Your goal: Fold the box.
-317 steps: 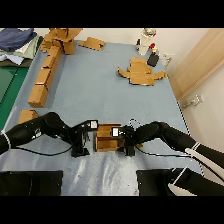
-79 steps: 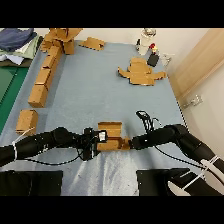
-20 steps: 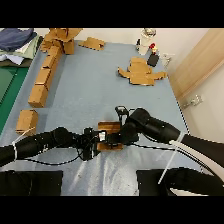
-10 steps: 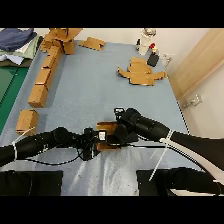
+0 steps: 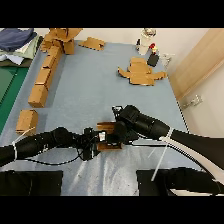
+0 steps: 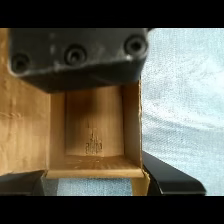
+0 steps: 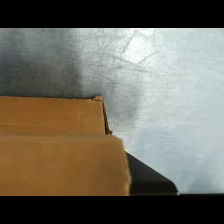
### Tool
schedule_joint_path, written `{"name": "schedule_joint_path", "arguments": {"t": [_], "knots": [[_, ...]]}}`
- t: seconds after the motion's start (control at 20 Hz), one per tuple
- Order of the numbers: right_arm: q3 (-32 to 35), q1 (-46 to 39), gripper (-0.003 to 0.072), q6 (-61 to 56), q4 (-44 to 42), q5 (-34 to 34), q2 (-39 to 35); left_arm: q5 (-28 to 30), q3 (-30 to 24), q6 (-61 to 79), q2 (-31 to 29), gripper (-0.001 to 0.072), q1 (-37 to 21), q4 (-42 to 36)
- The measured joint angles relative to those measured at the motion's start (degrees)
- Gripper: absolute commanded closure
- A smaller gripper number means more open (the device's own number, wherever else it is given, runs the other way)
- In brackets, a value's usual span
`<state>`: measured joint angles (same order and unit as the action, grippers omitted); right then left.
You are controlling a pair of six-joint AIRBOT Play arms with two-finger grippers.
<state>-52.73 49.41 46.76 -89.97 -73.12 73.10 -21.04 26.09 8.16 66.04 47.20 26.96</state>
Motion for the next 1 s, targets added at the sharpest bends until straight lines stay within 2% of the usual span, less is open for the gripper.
{"name": "schedule_joint_path", "arguments": {"t": [0.15, 0.35, 0.4, 0.55, 0.65, 0.75, 0.85, 1.0], "knots": [[-0.72, 0.00, 0.0319, 0.24, -0.13, -0.96, -0.48, 0.00, 0.00, -0.02, 0.00, 0.0188, 0.00, -0.02], [-2.73, -0.15, 0.0320, 0.61, -0.90, -3.65, -4.98, 0.00, 0.00, -0.02, 0.00, 0.0188, 0.02, -0.02], [-3.10, -0.46, 0.0367, 0.61, -0.74, -4.66, -6.64, 0.00, 0.00, -0.02, 0.00, 0.0187, 0.02, -0.02], [-3.72, -2.14, 0.0663, 0.66, 1.60, -8.17, -11.32, 0.00, 0.00, -0.02, 0.00, 0.0187, 0.00, -0.02], [-3.82, -4.76, 0.0684, 0.87, 5.40, -10.97, -12.92, 0.00, 0.00, -0.02, 0.00, 0.0187, 0.00, -0.02], [-3.56, -9.84, 0.0684, 3.48, 7.78, -10.58, -12.85, 0.00, 0.00, -0.02, 0.00, 0.0188, 0.02, -0.02], [-2.89, -17.31, 0.0684, 10.91, 3.34, -4.79, -10.25, 0.00, 0.00, -0.02, 0.00, 0.0188, 0.02, -0.02], [-2.32, -27.76, 0.0685, 28.41, -15.91, 3.93, -2.56, 0.00, 0.00, -0.02, 0.00, 0.0187, 0.02, -0.02]]}}
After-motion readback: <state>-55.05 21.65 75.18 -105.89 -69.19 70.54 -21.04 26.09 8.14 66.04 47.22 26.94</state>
